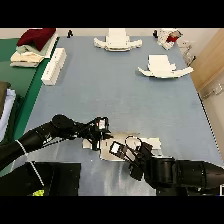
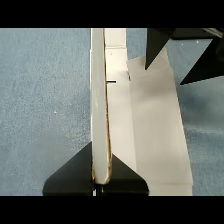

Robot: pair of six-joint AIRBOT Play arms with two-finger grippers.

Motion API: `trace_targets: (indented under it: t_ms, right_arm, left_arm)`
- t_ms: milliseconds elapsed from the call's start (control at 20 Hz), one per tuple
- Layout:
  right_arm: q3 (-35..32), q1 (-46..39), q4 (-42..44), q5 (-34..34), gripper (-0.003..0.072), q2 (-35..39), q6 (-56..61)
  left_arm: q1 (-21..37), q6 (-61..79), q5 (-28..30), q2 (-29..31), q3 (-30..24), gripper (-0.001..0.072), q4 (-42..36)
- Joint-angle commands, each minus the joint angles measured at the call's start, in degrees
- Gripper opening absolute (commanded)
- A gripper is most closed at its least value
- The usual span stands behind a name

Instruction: Fold the box.

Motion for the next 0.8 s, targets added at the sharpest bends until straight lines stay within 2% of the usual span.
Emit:
trace_targets:
  t_ms: [0, 150, 350, 400, 450, 500, 750]
  right_arm:
    - [0.00, -0.04, -6.93, 2.29, 0.0476, -0.96, 6.05]
    - [0.11, 0.00, -9.07, 0.68, 0.0477, -0.48, 13.88]
    - [0.11, 0.00, -9.03, 0.33, 0.0484, 0.81, 15.74]
    - [0.11, -0.02, -9.16, -0.50, 0.0504, 0.96, 16.06]
    - [0.11, -0.02, -10.08, -2.36, 0.0679, 0.94, 16.13]
    - [0.11, -0.02, -11.15, -4.09, 0.0720, 0.96, 16.09]
    - [0.09, -0.02, -11.87, -5.64, 0.0720, 1.49, 15.63]
  left_arm:
    - [-0.02, 0.02, 0.00, 0.04, 0.00, 0.0014, 0.02]
    - [-0.02, 0.02, 0.02, 0.04, 0.00, 0.0014, 0.02]
    - [-0.02, 0.02, 0.00, 0.04, 0.00, 0.0015, 0.02]
    - [-0.02, 0.02, 0.02, 0.04, 0.00, 0.0014, 0.02]
    - [-0.02, 0.02, 0.04, 0.04, 0.00, 0.0014, 0.02]
    - [-0.02, 0.02, 0.02, 0.04, 0.00, 0.0014, 0.02]
    - [-0.02, 0.02, 0.02, 0.04, 0.00, 0.0014, 0.02]
